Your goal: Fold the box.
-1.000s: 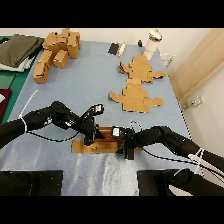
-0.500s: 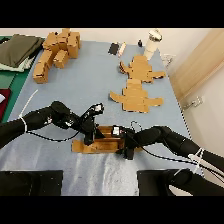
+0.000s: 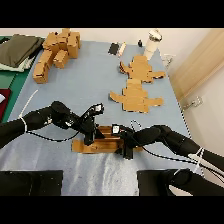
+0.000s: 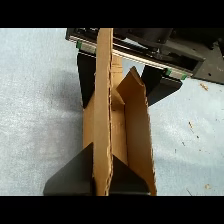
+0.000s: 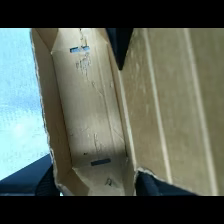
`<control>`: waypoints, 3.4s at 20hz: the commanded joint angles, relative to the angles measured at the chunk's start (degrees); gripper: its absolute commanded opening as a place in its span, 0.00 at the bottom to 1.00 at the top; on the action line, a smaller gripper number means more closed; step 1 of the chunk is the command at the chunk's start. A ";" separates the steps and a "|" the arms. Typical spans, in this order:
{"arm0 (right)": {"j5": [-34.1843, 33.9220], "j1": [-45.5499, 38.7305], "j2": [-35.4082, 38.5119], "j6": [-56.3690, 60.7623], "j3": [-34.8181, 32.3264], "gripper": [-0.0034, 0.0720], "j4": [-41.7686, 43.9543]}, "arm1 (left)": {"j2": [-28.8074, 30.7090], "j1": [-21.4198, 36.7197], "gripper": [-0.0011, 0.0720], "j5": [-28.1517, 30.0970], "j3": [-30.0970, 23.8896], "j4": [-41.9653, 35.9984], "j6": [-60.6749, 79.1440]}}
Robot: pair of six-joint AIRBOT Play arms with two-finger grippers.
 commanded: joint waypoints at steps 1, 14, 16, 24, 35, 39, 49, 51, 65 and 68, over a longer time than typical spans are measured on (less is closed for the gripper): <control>0.35 0.04 -0.31 0.07 0.07 0.80 -0.39 | -0.04 -0.02 0.03 0.04 0.07 0.02 0.02; -1.27 0.04 -2.49 0.07 0.07 0.67 -0.46 | -0.02 0.00 0.03 1.62 0.07 0.02 -0.02; -1.27 0.04 -2.49 0.07 0.07 0.68 -0.46 | -0.02 0.11 0.03 2.08 0.07 0.02 -0.02; -1.64 0.04 -2.45 0.13 0.07 0.75 -0.44 | -0.02 0.11 0.03 2.05 0.07 0.09 -0.44; -1.62 0.02 -2.45 0.11 0.07 0.75 -1.11 | 0.48 2.16 0.62 1.53 0.09 6.36 -10.54; -1.64 0.02 -2.45 0.11 0.07 0.75 -1.11 | 5.01 8.24 0.62 -5.11 0.09 19.58 -25.90; -1.62 0.04 -2.45 0.11 0.07 0.75 -1.07 | 9.44 -1.68 0.03 -18.18 0.35 8.76 -63.32; -1.62 0.02 -2.45 0.11 0.07 0.75 -1.09 | 8.72 -2.38 0.03 -12.41 2.10 4.39 -63.34; -1.62 0.02 -2.47 0.11 0.07 0.75 -1.09 | -13.75 3.85 0.03 -7.08 15.43 8.35 -60.87; -1.62 0.02 -2.47 0.11 0.07 0.75 -1.09 | -14.58 3.91 0.03 -6.80 15.45 10.23 -60.89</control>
